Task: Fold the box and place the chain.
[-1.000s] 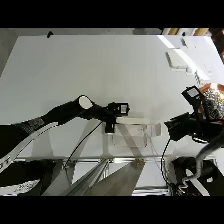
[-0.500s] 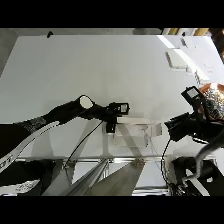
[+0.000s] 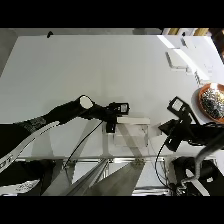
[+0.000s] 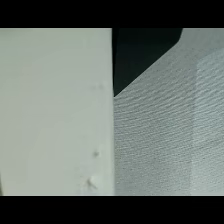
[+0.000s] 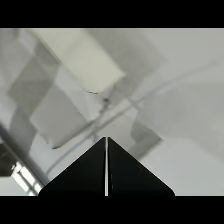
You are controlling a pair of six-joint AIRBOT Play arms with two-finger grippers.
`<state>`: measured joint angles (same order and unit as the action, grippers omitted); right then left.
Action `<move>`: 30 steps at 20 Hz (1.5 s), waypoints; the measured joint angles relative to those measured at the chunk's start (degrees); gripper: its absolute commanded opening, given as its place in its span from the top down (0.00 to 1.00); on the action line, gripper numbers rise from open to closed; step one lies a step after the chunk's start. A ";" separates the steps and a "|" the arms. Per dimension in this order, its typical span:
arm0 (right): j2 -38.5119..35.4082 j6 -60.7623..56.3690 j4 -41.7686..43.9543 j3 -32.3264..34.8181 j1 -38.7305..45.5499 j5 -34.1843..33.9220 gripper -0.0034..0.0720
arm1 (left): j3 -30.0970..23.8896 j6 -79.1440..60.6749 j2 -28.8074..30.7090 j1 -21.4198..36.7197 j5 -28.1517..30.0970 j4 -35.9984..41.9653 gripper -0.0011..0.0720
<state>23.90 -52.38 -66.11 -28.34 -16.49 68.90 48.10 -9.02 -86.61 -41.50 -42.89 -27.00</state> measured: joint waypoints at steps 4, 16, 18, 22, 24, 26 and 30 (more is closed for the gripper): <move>0.20 12.39 7.63 3.80 -1.77 -0.11 0.93 | 0.00 0.02 0.00 0.00 0.00 0.00 0.97; 0.17 19.21 -3.06 12.33 -20.39 -9.81 0.16 | 0.00 0.04 0.00 0.00 -0.20 -0.02 0.97; 0.17 19.23 -4.39 13.84 -24.20 -13.49 0.16 | 0.00 0.07 0.00 0.00 -0.20 -0.02 0.97; 0.17 17.18 -7.10 16.50 -27.30 -18.78 0.16 | 0.00 0.07 0.00 0.00 -0.20 -0.02 0.97; 0.28 15.61 -8.39 17.73 -27.85 -20.41 0.16 | 0.00 0.07 0.00 0.00 -0.20 -0.02 0.97; 0.68 14.62 -9.20 18.60 -28.15 -21.81 0.16 | -0.02 0.04 0.00 0.00 -0.20 -0.02 0.97; 1.53 13.73 -9.86 19.26 -28.41 -23.96 0.17 | 0.00 0.07 0.00 0.00 -0.20 -0.02 0.97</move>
<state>25.43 -38.65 -75.96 -9.08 -44.91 44.95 48.10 -8.95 -86.61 -41.50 -43.09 -27.03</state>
